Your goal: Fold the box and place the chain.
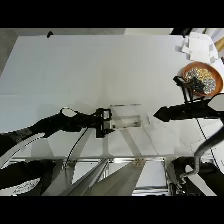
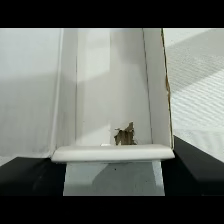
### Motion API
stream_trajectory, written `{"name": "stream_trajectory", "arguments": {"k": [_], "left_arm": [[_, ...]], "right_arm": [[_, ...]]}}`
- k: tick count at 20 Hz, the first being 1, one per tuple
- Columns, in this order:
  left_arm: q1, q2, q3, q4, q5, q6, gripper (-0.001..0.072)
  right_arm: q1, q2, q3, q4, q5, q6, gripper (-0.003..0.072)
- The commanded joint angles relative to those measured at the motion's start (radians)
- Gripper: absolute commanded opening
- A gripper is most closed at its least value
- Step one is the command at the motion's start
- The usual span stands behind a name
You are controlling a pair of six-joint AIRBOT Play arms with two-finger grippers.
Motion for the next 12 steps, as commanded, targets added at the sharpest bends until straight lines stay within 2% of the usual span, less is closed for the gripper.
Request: {"name": "stream_trajectory", "arguments": {"k": [1,2,6,12], "left_arm": [[0.000,0.000,0.001,0.000,0.000,0.000,0.0069],[0.000,0.000,0.001,0.000,0.001,0.000,0.0069],[0.000,0.000,0.001,0.001,0.000,0.000,0.0069],[0.000,0.000,0.001,0.000,0.000,0.000,0.0069]], "right_arm": [[-0.099,-0.008,-0.050,-0.035,-0.050,-0.004,0.0235],[-0.097,-0.023,-0.083,-0.029,-0.077,-0.006,0.0169],[-0.056,-0.102,-0.179,0.001,-0.194,-0.034,0.0152],[0.005,-0.227,-0.179,0.171,-0.267,-0.164,0.0153]]}}
